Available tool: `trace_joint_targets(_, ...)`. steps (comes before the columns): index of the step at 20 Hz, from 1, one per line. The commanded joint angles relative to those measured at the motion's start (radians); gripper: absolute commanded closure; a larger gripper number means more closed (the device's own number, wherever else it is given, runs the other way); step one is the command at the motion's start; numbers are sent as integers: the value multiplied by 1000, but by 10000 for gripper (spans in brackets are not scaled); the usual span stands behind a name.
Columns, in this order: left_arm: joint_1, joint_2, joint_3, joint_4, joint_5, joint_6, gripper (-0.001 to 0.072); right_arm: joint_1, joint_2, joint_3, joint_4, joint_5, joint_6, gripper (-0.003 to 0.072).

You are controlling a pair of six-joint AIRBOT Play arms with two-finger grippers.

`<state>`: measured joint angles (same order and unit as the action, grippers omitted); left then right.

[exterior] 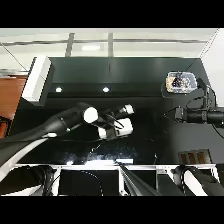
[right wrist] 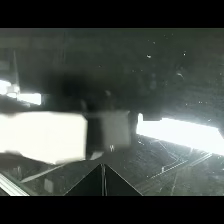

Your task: Fold the box and place the chain.

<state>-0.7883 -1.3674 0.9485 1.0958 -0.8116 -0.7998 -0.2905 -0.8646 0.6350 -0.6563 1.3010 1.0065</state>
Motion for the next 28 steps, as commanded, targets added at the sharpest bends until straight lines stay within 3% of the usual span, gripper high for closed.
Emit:
trace_joint_targets(1, 164, 103, 2, 309, -167, -458, 361, -1, 1, 0, 0, 6, 0, 675)
trace_joint_targets(3, 304, 155, -7, 441, -301, -542, 360, -1, 1, 0, 0, 3, 0, 675)
trace_joint_targets(6, 571, 213, -56, 495, -401, -535, 359, -1, 1, -2, 0, -5, 1, 675)
trace_joint_targets(12, 1106, 227, -121, 489, -437, -526, 359, -1, 1, -8, -1, -18, 8, 675)
trace_joint_targets(16, 1358, 226, -121, 435, -330, -506, 359, 0, 1, -8, 0, -39, 19, 675)
trace_joint_targets(19, 1430, 211, -121, 347, -240, -349, 359, 0, 1, -8, 0, -77, 34, 675)
trace_joint_targets(24, 1422, 200, -121, 168, -87, 15, 361, 0, 1, -8, 0, -97, 34, 675)
trace_joint_targets(28, 1389, 132, -121, 144, -45, 71, 361, 0, 1, -8, 0, -137, 34, 675)
